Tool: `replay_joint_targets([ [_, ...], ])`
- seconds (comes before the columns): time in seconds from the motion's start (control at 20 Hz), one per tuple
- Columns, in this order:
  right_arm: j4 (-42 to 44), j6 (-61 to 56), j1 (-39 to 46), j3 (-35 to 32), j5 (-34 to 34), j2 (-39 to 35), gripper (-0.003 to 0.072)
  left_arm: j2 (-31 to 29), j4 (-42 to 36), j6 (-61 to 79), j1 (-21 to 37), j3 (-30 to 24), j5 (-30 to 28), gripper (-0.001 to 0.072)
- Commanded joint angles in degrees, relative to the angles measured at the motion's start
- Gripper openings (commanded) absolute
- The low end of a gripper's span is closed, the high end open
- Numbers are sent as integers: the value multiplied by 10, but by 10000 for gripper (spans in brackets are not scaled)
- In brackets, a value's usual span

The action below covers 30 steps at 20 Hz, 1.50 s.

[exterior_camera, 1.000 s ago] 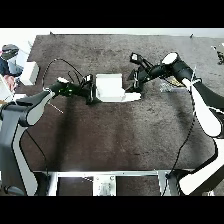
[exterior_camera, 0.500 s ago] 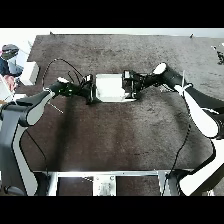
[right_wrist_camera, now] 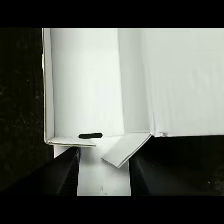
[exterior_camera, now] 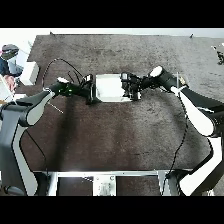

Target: Fold the box and place the chain.

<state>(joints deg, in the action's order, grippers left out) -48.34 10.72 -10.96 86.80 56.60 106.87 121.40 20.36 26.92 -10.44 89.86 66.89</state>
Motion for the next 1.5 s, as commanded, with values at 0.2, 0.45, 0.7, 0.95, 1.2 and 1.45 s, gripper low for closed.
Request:
replay_joint_targets([
  [0.2,28,0,-2,0,25,10,277,0,0,0,0,0,0,229],
  [0.45,54,1,-2,0,25,15,223,0,0,0,0,0,0,229],
  [0.7,62,1,-7,0,26,19,224,0,0,0,0,0,0,230],
  [0.95,61,3,-21,0,25,23,328,0,0,0,0,0,0,229],
  [1.2,59,7,-23,0,-1,23,357,0,0,0,0,0,0,230],
  [1.45,59,7,-23,0,-1,23,703,0,0,0,0,0,0,229],
])
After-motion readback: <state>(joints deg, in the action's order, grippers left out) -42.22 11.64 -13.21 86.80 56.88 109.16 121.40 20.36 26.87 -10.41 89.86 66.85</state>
